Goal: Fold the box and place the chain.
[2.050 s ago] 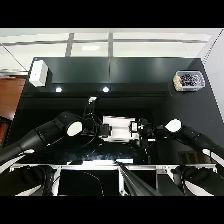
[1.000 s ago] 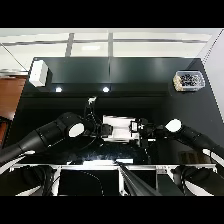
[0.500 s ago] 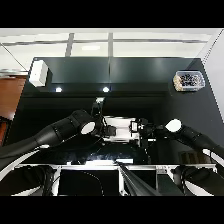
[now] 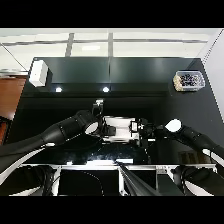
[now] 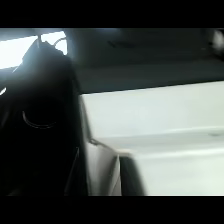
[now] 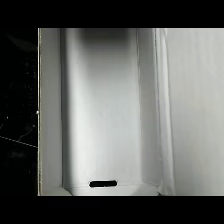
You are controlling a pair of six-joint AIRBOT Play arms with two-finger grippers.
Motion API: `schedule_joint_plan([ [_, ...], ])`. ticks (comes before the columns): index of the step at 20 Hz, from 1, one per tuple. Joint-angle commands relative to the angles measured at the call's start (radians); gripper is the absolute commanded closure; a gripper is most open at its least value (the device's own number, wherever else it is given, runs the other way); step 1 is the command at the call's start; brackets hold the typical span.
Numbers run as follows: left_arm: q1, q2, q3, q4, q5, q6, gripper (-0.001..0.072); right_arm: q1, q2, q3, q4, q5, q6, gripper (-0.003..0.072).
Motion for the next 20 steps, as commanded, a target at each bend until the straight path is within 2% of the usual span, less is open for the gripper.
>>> schedule_joint_plan([
  [1, 0.001, -0.02, 0.002, 0.015, -0.02, -0.038, 0.0402, 0.0, 0.0, 0.001, 0.0, 0.0, 0.0, 0.0145],
  [7, 0.001, -0.087, 0.079, 0.026, -0.043, -0.037, 0.0402, 0.0, 0.0, 0.001, 0.0, 0.0, 0.0, 0.0144],
  [20, 0.001, -0.091, 0.082, 0.026, -0.058, -0.042, 0.0414, 0.0, 0.0, 0.001, 0.0, 0.0, 0.0, 0.0145],
])
